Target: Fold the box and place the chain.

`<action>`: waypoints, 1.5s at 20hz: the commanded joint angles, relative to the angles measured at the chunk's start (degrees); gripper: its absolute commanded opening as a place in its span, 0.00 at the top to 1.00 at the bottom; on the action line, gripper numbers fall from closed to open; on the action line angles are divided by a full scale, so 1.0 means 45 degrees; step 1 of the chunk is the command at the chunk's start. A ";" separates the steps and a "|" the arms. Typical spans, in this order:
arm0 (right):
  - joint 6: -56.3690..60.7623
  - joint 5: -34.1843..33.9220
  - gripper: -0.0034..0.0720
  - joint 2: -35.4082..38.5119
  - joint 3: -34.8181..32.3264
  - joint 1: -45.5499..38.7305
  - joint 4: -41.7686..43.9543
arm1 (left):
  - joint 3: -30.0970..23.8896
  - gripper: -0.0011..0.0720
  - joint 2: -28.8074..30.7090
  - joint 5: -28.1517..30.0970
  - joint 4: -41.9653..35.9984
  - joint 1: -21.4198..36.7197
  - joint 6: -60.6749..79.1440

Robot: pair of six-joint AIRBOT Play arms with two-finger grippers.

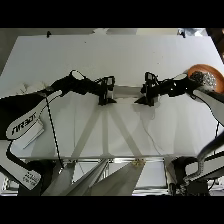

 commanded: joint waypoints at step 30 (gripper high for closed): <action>0.0180 0.0996 0.22 0.1656 0.0005 -0.1185 -0.0442 | -0.0010 0.60 0.0005 -0.0044 0.0010 -0.0010 -0.1812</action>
